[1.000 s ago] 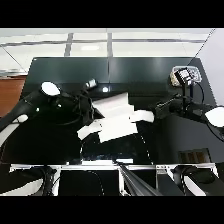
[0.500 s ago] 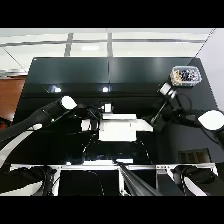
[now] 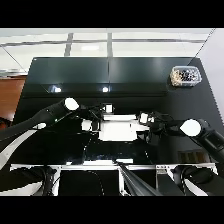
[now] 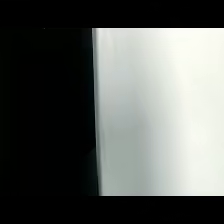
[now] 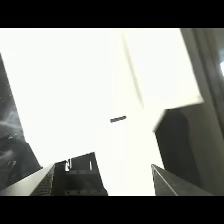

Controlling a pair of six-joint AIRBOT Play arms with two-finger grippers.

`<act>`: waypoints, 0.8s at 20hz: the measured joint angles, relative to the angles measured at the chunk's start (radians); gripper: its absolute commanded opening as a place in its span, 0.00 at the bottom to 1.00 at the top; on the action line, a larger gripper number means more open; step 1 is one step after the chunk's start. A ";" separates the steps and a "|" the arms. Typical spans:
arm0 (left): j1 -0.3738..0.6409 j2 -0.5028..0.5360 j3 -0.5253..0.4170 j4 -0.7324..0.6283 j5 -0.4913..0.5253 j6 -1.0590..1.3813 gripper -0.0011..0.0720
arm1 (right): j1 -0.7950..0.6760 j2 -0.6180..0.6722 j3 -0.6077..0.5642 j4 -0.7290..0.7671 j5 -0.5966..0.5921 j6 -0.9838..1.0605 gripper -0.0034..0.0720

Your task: Fold the box and place the chain.

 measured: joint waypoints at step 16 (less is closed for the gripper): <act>-0.002 -0.005 0.000 0.001 -0.001 -0.009 0.05 | 0.094 -0.097 -0.014 0.023 -0.019 -0.082 0.99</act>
